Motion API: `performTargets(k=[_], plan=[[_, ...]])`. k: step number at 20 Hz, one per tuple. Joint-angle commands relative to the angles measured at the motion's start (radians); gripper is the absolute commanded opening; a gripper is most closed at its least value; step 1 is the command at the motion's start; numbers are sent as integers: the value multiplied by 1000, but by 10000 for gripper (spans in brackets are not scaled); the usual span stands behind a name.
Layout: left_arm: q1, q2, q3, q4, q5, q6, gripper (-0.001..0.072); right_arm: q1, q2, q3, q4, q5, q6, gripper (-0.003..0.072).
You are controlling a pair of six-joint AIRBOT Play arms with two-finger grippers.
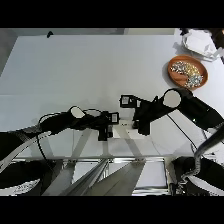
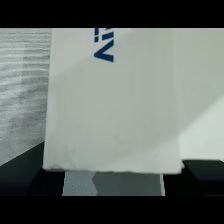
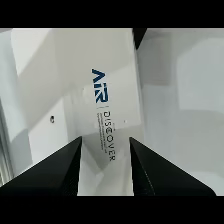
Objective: Fold the box and place the chain.
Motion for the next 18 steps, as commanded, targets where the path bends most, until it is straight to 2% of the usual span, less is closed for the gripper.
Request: performTargets(k=[1,7,14,18], plan=[[0,0,0,0,0,0,272,3,1,0,80,4,-11,337],[0,0,0,0,0,0,272,34,1,0,23,10,-21,338],[0,0,0,0,0,0,272,41,1,0,21,26,-20,341],[0,0,0,0,0,0,272,64,0,0,18,-23,-11,365]])
